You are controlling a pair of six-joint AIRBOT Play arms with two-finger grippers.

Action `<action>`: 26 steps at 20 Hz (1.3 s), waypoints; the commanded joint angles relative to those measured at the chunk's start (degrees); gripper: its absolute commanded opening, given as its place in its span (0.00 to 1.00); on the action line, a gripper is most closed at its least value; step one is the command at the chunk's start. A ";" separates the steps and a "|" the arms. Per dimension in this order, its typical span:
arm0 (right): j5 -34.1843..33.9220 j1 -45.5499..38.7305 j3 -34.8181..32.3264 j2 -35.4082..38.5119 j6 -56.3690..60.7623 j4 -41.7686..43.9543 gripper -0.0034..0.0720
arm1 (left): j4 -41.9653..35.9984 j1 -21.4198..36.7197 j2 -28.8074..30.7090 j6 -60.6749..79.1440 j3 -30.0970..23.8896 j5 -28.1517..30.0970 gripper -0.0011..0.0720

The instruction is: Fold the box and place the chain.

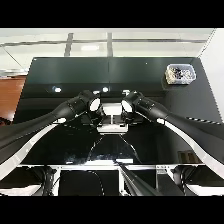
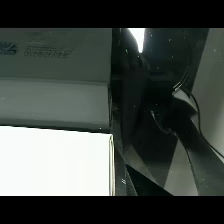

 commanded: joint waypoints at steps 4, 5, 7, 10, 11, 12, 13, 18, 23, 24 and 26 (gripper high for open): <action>2.10 -0.02 0.20 3.76 -5.20 -0.26 0.47 | 0.04 0.04 -0.02 -0.11 -0.02 0.11 0.05; 2.69 -0.22 0.20 5.95 -8.04 -0.37 0.47 | 0.04 0.04 -0.02 -0.11 -0.02 0.11 0.05; 4.72 -1.51 0.20 11.21 -10.51 -0.33 0.47 | 0.04 0.04 -0.02 -0.11 -0.02 0.11 0.05; 5.57 -5.03 0.20 20.68 -13.09 -9.11 0.47 | 0.04 0.04 -0.02 -0.11 -0.02 0.11 0.05; 5.29 -6.49 0.17 22.80 -13.07 -16.98 0.47 | 0.04 0.04 -0.02 -0.11 -0.02 0.11 0.05; 4.85 -8.15 0.17 24.00 -12.90 -27.10 0.47 | 0.04 0.04 -0.02 -0.11 -0.02 0.11 0.05; 2.99 -10.49 0.13 24.06 -12.92 -34.95 0.47 | 0.04 0.04 -0.02 -0.11 -0.02 0.11 0.05; -20.33 -30.32 -3.10 19.96 -11.08 -30.58 0.99 | 0.04 0.04 -0.02 -0.11 -0.02 0.13 0.05; -23.76 -46.53 7.93 6.43 -9.55 -3.91 0.99 | 0.04 0.09 -0.02 -0.09 -0.02 0.09 0.05; -20.76 -48.68 12.44 2.67 -8.76 1.55 0.99 | 0.04 0.11 -0.02 -0.09 -0.02 0.07 0.05; -12.83 -51.76 22.88 -5.55 -7.80 10.12 0.98 | 0.07 0.11 -0.02 -0.09 -0.02 0.11 0.05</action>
